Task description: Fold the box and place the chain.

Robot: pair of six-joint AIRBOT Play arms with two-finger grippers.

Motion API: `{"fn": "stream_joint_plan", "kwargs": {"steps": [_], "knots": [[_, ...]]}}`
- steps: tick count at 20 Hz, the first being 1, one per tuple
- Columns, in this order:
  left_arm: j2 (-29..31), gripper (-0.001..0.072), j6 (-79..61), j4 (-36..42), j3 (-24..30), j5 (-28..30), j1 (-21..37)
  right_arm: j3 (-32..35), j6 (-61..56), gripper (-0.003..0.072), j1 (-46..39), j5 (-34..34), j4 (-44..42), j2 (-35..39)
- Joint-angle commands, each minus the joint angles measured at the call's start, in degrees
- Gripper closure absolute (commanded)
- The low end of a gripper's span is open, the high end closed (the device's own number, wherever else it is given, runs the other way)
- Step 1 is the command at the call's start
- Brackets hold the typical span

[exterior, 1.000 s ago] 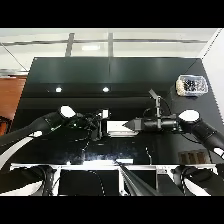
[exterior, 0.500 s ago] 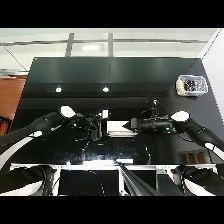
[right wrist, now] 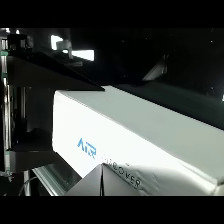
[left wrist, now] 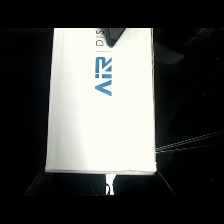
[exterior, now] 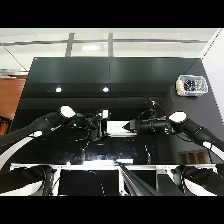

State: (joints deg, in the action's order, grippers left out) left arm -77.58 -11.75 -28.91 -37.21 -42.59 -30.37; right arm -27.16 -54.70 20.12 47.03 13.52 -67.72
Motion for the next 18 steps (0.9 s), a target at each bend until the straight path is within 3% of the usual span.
{"fn": "stream_joint_plan", "kwargs": {"steps": [1, 4, 12, 18], "knots": [[-0.04, 0.0338, 0.00, 0.02, -0.02, 0.00, 0.04, 0.09, 0.04, 0.0677, 0.00, -1.25, 0.48, -0.07], [-0.04, 0.0338, 0.00, 0.02, -0.02, 0.00, 0.04, 0.02, 0.15, 0.0678, -0.04, 0.35, 0.24, -0.02], [-0.04, 0.0338, 0.00, 0.02, -0.02, 0.00, 0.04, 0.02, 2.16, 0.0677, -10.80, 16.74, 0.24, 2.84], [-0.04, 0.0338, 0.00, 0.02, -0.02, 0.00, 0.04, 0.09, 0.92, 0.0677, -14.93, 16.83, 8.31, 2.84]]}}
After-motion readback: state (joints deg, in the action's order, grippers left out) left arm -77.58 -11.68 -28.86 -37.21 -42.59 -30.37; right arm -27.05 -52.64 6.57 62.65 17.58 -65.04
